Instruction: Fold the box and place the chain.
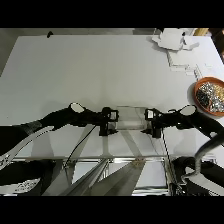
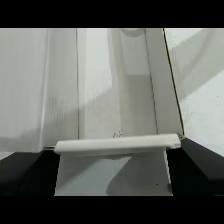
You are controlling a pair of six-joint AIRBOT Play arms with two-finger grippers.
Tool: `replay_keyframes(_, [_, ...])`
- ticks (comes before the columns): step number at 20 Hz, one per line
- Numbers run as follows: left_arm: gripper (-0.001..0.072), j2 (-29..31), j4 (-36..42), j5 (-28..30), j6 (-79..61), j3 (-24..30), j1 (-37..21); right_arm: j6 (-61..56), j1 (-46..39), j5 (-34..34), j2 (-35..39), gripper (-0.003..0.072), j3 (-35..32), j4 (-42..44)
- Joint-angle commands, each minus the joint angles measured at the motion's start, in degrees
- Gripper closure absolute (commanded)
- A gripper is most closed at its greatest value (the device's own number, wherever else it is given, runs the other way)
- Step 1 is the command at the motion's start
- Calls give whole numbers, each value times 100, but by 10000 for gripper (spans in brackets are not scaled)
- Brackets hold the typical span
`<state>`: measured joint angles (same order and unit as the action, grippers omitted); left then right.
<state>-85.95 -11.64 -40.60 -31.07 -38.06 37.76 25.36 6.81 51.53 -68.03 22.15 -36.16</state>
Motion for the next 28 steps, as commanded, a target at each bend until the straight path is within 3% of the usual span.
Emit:
replay_keyframes(1, [96, -103, -229, 7, 426, -162, 20, 2, 2, 17, 4, 330, 2, -2])
replay_keyframes(3, [132, -103, -258, -4, 424, -162, 20, 4, 2, 17, 4, 330, 2, -2])
replay_keyframes(6, [387, -103, -339, -90, 398, -162, 20, 4, 2, 17, 4, 330, 2, -2])
replay_keyframes(28, [390, -101, -339, -83, 411, -162, 20, 2, 2, 17, 4, 330, 2, -2])
